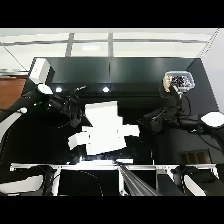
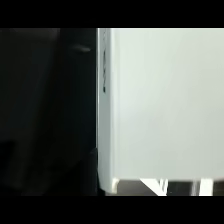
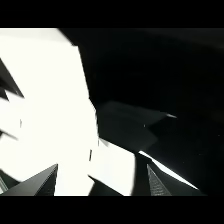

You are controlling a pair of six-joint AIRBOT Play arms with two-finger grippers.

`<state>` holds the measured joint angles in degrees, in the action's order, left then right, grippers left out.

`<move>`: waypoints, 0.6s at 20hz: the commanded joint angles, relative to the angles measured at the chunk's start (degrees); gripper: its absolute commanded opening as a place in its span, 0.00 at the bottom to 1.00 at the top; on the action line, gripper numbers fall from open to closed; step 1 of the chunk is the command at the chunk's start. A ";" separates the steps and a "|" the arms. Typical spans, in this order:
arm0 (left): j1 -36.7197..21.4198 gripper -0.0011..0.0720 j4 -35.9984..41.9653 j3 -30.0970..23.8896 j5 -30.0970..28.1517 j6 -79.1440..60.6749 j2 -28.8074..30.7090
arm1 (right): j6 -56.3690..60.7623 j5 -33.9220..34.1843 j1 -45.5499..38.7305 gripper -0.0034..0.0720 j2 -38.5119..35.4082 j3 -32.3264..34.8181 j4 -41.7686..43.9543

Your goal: Fold the box and place the chain.

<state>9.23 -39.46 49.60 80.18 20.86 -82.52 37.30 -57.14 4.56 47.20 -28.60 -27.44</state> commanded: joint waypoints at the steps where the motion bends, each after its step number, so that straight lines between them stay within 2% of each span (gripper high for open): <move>1: 3.72 0.04 -2.25 -2.62 -7.41 1.03 7.93 | 0.00 -5.38 -1.81 0.89 -0.02 -6.58 -14.78; 3: 5.35 0.04 -0.76 -3.76 -12.00 0.74 10.58 | -0.55 -2.86 -1.77 0.89 -0.02 -6.80 -14.93; 5: 7.06 0.04 1.18 -4.00 -13.07 -2.38 11.67 | -2.40 -1.42 -1.25 0.89 -0.02 -6.80 -17.31; 7: 9.05 0.04 1.86 -4.00 -14.67 -3.30 12.15 | -2.40 -1.14 -1.22 0.89 -0.02 -6.80 -19.93; 10: 12.22 0.04 3.21 -4.09 -20.35 -6.19 12.24 | -2.40 -0.85 -1.22 0.89 -0.02 -6.80 -21.92; 12: 14.25 0.04 2.95 -4.70 -20.74 -11.63 12.00 | -2.43 -0.52 -1.22 0.89 -0.02 -6.80 -22.73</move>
